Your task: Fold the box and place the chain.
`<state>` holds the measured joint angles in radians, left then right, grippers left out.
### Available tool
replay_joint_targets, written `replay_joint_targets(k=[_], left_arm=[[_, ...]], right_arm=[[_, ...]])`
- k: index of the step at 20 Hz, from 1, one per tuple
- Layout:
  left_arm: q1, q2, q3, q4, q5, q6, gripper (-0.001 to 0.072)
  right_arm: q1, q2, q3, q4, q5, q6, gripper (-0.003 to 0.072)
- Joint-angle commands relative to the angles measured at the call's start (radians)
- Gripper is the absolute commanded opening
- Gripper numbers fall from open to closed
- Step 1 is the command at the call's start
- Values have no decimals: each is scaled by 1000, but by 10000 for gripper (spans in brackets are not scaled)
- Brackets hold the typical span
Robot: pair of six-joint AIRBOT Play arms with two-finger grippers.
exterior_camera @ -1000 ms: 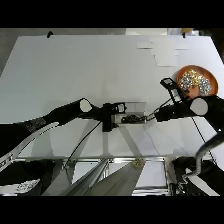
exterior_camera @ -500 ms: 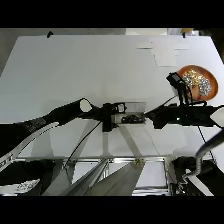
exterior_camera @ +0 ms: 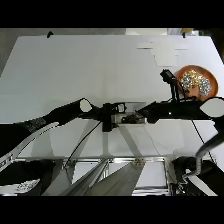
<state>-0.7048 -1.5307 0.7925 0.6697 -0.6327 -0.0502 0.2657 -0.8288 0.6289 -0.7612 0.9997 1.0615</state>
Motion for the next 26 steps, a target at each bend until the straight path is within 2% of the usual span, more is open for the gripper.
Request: replay_joint_targets(k=[1, 3, 4, 7, 9, 10, 12, 14, 16, 20, 23, 24, 25, 26], left_arm=[[0, 1, 0, 0, 0, 0, 11], [0, 1, 0, 0, 0, 0, 11], [0, 1, 0, 0, 0, 0, 11], [0, 1, 0, 0, 0, 0, 11], [0, 1, 0, 0, 0, 0, 11], [0, 1, 0, 0, 0, 0, 11], [0, 1, 0, 0, 0, 0, 11], [0, 1, 0, 0, 0, 0, 11], [0, 1, 0, 0, 0, 0, 11], [0, 1, 0, 0, 0, 0, 11], [0, 1, 0, 0, 0, 0, 11], [0, 1, 0, 0, 0, 0, 11], [0, 1, -1, 0, 0, 0, 11], [0, 1, 0, 0, 0, 0, 11]], right_arm=[[1, -102, 0, -58, -1, -24, 16], [1, -151, 0, -75, 8, -24, 28], [2, -171, 0, -76, 11, -24, 68], [1, -185, 0, -84, 6, -24, 68], [0, -185, 5, -99, 8, -24, 145], [-8, -185, 21, -122, 25, -23, 145], [-40, -185, 90, -180, 72, -2, 144], [-84, -185, 177, -269, 111, 47, 15], [-114, -185, 224, -395, 129, 105, 16], [-131, -218, 225, -694, 126, 262, 15], [-130, -303, 225, -732, 118, 301, 16], [-130, -336, 225, -730, 111, 301, 25], [-130, -367, 225, -730, 108, 302, 143], [-130, -397, 224, -732, 106, 302, 225]])
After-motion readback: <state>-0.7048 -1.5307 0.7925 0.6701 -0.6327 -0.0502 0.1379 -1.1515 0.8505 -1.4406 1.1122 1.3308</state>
